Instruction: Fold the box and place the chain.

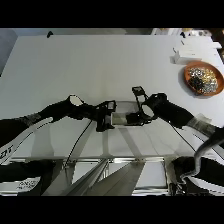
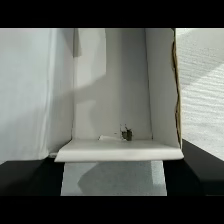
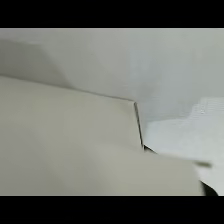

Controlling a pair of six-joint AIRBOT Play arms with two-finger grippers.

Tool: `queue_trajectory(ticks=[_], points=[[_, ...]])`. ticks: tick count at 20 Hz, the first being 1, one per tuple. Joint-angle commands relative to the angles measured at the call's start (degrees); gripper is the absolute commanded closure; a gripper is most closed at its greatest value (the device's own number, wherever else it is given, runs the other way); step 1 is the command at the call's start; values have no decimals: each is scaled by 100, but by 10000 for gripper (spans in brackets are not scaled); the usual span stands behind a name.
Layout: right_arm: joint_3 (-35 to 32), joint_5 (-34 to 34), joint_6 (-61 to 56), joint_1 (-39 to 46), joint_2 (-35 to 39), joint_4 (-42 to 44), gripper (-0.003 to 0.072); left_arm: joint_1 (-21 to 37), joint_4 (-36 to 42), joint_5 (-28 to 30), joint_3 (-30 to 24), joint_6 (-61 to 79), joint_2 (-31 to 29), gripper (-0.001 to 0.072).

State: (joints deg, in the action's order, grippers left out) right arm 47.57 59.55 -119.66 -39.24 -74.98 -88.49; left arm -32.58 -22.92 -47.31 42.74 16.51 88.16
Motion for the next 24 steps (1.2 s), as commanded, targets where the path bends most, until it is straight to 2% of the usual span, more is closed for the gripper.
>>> queue_trajectory(ticks=[1, 2, 6, 9, 11, 12, 15, 18, 21, 24], points=[[15, 452, 367, 83, 527, -28, 297, -2, -2, -7, 0, -2, -2, 439], [31, 619, 490, 146, 702, -20, 267, -2, 0, -4, 0, -2, -2, 439], [398, 1550, 1263, 623, 1364, 9, 279, -2, -2, -4, 0, -2, -2, 439], [1043, 1895, 2050, 1484, 1484, -9, 280, -2, -2, -4, 0, -2, -2, 439], [1423, 1788, 2612, 2291, 1397, -79, 329, -2, -2, -7, 0, -2, -2, 439], [1609, 1609, 2837, 2782, 1281, -170, 387, -2, 0, -4, 0, -2, -2, 439], [2192, 1121, 3421, 4221, 612, -295, 399, -2, 0, -7, 0, -2, -2, 439], [2918, 1073, 3571, 5329, -428, -323, 399, -2, -2, -7, 0, -2, -2, 439], [3381, 1115, 3550, 6063, -1246, -319, 399, -2, 0, -4, 0, -2, -2, 439], [3442, 1034, 3552, 6419, -1672, -317, 399, -2, 0, -4, 0, -4, -2, 439]])
